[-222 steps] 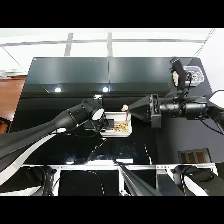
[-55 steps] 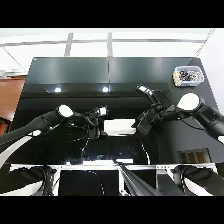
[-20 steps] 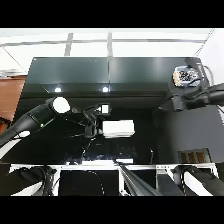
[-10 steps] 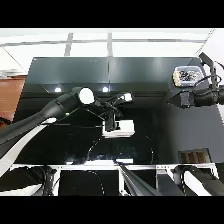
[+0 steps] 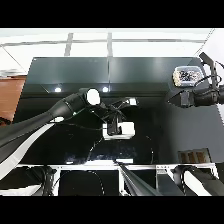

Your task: Fold the box and place the chain.

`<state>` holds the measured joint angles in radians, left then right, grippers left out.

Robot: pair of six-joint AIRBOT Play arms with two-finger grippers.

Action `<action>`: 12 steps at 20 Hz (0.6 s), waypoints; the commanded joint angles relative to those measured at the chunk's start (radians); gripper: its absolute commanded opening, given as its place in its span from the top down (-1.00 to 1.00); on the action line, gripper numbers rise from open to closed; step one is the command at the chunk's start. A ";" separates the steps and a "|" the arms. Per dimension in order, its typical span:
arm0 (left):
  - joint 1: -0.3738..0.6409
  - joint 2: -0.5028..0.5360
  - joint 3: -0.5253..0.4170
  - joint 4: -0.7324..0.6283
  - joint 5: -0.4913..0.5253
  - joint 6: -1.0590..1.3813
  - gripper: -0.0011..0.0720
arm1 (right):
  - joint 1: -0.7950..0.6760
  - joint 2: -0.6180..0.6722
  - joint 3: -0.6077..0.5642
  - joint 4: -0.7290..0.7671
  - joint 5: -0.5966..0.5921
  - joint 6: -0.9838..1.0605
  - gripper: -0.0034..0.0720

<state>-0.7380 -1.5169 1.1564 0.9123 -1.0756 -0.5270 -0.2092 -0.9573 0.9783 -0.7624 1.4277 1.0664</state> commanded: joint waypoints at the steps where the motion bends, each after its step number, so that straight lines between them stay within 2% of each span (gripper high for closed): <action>1: -0.031 -0.002 0.002 0.046 0.005 0.015 -1.00 | 0.000 0.001 0.001 0.000 -0.002 -0.005 0.88; 3: -0.045 -0.002 0.002 0.082 0.010 0.015 -1.00 | 0.000 0.001 0.001 0.000 -0.008 -0.005 0.88; 12: -0.079 -0.003 0.002 0.080 0.021 0.014 -1.00 | 0.000 0.001 0.001 -0.003 -0.011 -0.005 0.87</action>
<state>-0.8062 -1.5188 1.1576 0.9882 -1.0588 -0.5121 -0.2092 -0.9573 0.9783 -0.7647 1.4166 1.0618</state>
